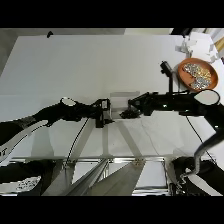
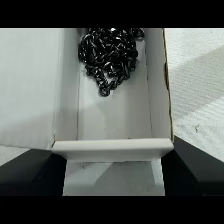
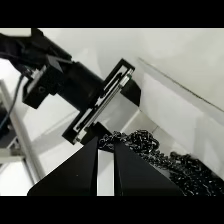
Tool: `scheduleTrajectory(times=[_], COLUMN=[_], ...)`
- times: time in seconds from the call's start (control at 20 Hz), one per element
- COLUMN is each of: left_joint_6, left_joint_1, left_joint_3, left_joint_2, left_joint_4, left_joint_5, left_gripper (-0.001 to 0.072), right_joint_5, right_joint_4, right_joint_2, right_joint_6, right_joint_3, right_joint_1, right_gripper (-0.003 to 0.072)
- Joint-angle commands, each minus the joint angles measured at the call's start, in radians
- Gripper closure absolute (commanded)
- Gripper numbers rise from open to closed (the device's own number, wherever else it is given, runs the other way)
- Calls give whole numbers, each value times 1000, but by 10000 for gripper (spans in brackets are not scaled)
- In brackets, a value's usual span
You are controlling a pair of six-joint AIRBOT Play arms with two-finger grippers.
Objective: Fold the box and place the chain.
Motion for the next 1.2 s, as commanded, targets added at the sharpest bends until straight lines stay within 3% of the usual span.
scheduleTrajectory(times=[0.0,0.2,0.65,0.8,0.95,1.15], left_joint_6=[0,0,0,0,0,0], left_joint_1=[0,0,0,0,0,0], left_joint_3=[0,0,0,0,0,0], left_joint_2=[0,0,0,0,0,0], left_joint_4=[0,0,0,0,0,0], left_joint_5=[0,0,0,0,0,0], left_gripper=[698,698,698,698,698,698], right_joint_5=[-154,-287,-323,-338,-288,-67], right_joint_4=[3,3,4,0,-1,-23], right_joint_2=[-74,-114,-216,-229,-212,-93], right_joint_6=[-55,-46,-42,7,6,-5], right_joint_3=[-20,-20,-20,-19,-16,-14], right_joint_1=[127,194,269,267,256,82], right_gripper=[675,675,669,452,449,450])
